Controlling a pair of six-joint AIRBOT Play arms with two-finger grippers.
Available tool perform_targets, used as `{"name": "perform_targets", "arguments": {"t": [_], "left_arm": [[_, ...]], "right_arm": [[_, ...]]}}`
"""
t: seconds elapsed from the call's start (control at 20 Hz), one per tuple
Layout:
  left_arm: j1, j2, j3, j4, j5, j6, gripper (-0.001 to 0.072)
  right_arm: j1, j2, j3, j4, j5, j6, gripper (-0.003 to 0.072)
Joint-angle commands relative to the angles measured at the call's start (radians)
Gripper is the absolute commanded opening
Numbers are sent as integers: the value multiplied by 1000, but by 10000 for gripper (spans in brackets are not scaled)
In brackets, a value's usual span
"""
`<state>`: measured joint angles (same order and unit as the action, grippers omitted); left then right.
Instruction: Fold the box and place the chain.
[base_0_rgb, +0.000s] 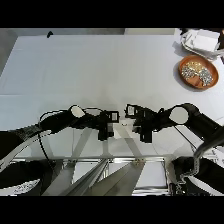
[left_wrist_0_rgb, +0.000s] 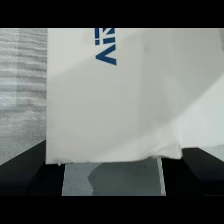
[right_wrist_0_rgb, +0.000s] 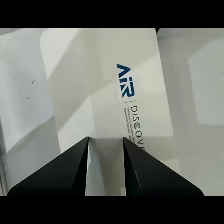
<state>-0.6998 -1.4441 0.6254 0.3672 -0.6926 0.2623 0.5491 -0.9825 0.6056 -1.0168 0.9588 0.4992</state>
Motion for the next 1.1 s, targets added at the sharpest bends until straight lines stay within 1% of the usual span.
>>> {"name": "perform_targets", "arguments": {"t": [0.0, 0.1, 0.25, 0.35, 0.45, 0.55, 0.7, 1.05], "left_arm": [[0, 0, 0, 0, 0, 0, 311], [0, 0, 0, 0, 0, 0, 311], [0, 0, 0, 0, 0, 0, 311], [0, 0, 0, 0, 0, 0, 311], [0, 0, 0, 0, 0, 0, 311], [0, 0, 0, 0, 0, 0, 311], [0, 0, 0, 0, 0, 0, 311], [0, 0, 0, 0, 0, 0, 311]], "right_arm": [[5, -13, 0, 0, -16, -3, 217], [5, -13, 0, 13, 0, -3, 219], [8, -13, 0, 110, 40, -71, 229], [31, -13, 0, 122, 14, -97, 229], [55, -13, 0, 112, -44, -97, 229], [61, -14, 0, 71, -80, -80, 229], [61, -14, 0, -1, -82, -26, 229], [61, -14, 0, 4, -84, -42, 230]]}}
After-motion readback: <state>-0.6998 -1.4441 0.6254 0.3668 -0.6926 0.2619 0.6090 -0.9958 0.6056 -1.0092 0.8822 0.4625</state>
